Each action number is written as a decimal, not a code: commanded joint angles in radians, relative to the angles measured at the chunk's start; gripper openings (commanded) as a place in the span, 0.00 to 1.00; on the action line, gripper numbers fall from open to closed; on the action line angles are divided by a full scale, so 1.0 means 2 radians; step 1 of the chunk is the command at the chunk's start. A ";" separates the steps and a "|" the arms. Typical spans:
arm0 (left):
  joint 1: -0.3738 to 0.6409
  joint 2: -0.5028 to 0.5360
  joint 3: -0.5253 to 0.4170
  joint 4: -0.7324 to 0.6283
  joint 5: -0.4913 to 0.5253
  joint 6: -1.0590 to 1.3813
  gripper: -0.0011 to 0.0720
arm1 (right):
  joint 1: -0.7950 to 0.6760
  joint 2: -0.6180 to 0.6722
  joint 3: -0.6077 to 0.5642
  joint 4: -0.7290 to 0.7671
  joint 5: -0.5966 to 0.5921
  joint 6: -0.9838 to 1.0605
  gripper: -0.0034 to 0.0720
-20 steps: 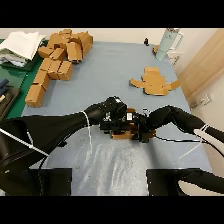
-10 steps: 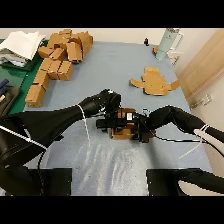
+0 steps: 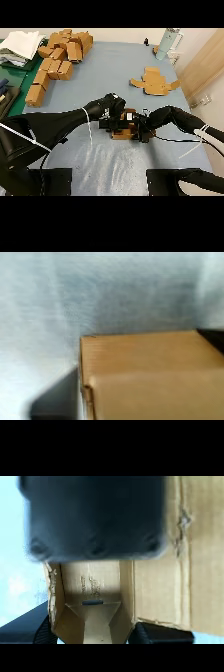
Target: Fold the box.
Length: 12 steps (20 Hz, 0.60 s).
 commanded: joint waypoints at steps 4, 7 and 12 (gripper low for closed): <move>-0.020 -0.004 0.001 0.045 0.007 -0.007 0.04 | 0.000 0.000 0.000 0.000 0.001 0.001 0.71; -0.027 -0.003 0.001 0.059 0.007 -0.015 0.04 | 0.000 0.000 0.000 0.000 0.001 0.001 0.71; -0.027 -0.003 0.001 0.055 -0.002 -0.015 0.10 | 0.000 0.000 0.000 0.000 0.001 0.001 0.71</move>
